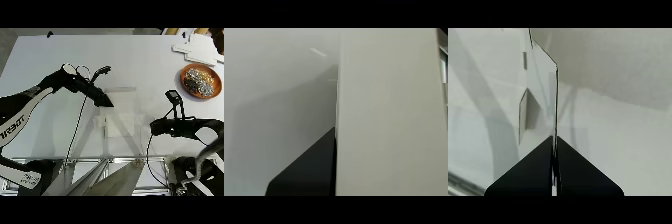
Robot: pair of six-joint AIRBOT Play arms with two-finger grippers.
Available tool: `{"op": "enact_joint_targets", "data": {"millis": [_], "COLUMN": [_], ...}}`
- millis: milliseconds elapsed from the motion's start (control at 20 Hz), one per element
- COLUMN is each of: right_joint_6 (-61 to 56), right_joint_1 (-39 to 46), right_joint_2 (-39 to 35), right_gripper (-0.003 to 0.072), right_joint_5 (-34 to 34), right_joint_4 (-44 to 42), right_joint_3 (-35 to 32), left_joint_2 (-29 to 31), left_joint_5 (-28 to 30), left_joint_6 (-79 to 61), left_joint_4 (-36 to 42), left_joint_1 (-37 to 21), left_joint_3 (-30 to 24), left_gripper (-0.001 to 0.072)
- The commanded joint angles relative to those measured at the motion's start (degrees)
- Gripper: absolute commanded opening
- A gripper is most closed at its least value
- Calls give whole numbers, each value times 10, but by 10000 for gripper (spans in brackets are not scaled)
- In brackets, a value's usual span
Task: Fold the box and place the chain.
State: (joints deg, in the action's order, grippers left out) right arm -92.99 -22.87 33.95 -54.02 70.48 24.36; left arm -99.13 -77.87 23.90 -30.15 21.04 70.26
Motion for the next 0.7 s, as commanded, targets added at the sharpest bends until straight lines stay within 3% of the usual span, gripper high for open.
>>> {"op": "enact_joint_targets", "data": {"millis": [0, 100, 250, 300, 450, 650], "right_joint_6": [4, 5, 5, 5, 5, 5], "right_joint_1": [0, 0, 0, 0, 0, 0], "right_joint_2": [-3, -3, -11, -18, -52, -68], "right_gripper": [122, 208, 208, 208, 208, 207], "right_joint_5": [0, -16, -104, -133, -158, -154], "right_joint_4": [-1, 9, 57, 74, 92, 90], "right_joint_3": [17, 53, 131, 155, 179, 179], "left_joint_2": [20, 59, 127, 151, 219, 212], "left_joint_5": [16, 24, 31, 36, 136, 124], "left_joint_6": [-46, -83, -94, -108, -127, -220], "left_joint_4": [28, 34, 22, 22, 23, 32], "left_joint_1": [0, 2, 2, 2, 7, 23], "left_joint_3": [0, 0, -28, -53, -156, -196], "left_gripper": [0, -4, -5, -5, -3, 1]}}
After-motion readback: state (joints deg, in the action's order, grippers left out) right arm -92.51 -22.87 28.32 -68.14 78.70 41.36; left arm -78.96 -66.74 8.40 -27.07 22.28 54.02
